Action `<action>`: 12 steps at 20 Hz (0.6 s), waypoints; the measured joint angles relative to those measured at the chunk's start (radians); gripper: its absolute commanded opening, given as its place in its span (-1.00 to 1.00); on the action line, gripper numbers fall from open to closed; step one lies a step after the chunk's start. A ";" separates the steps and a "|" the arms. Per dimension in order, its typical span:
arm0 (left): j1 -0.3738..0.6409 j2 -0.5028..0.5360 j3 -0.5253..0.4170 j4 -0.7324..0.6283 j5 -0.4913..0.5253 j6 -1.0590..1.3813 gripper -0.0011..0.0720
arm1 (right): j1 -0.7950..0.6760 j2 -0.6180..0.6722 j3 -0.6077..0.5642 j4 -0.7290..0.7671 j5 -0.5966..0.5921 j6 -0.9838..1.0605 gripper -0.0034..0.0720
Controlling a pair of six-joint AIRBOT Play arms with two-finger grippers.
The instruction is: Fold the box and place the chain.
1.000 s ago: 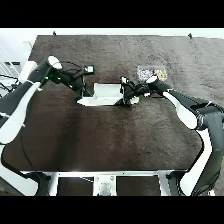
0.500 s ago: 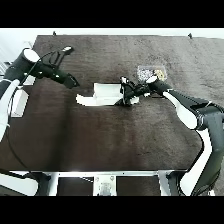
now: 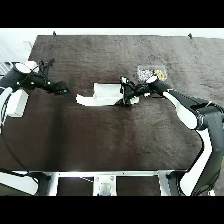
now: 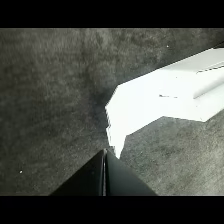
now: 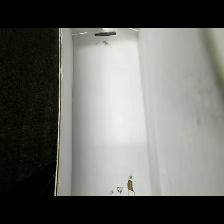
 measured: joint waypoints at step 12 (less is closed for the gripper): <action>-0.037 -0.163 -0.033 -0.155 0.031 0.055 -0.93 | 0.000 0.000 0.000 0.000 0.000 0.000 0.41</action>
